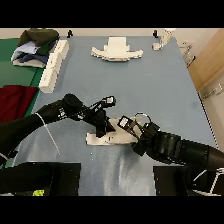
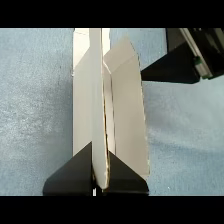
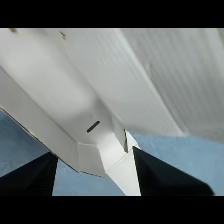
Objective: Fold the box.
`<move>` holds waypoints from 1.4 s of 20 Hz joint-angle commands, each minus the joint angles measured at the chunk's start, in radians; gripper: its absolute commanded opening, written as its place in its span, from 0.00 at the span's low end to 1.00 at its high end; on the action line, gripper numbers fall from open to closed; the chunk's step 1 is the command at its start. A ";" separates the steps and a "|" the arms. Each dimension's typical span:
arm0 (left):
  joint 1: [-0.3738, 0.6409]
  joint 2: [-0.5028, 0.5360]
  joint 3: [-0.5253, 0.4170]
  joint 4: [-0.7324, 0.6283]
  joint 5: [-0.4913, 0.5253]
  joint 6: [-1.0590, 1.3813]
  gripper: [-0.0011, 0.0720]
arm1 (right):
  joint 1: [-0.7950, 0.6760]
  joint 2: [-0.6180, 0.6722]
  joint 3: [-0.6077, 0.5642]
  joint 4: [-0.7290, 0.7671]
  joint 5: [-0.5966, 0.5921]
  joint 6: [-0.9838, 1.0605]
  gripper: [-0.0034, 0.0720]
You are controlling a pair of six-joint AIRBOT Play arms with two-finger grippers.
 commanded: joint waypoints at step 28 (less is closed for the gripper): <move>0.000 0.000 0.000 0.000 0.001 0.000 0.03 | -0.711 -0.015 -0.115 1.018 0.151 -1.612 0.99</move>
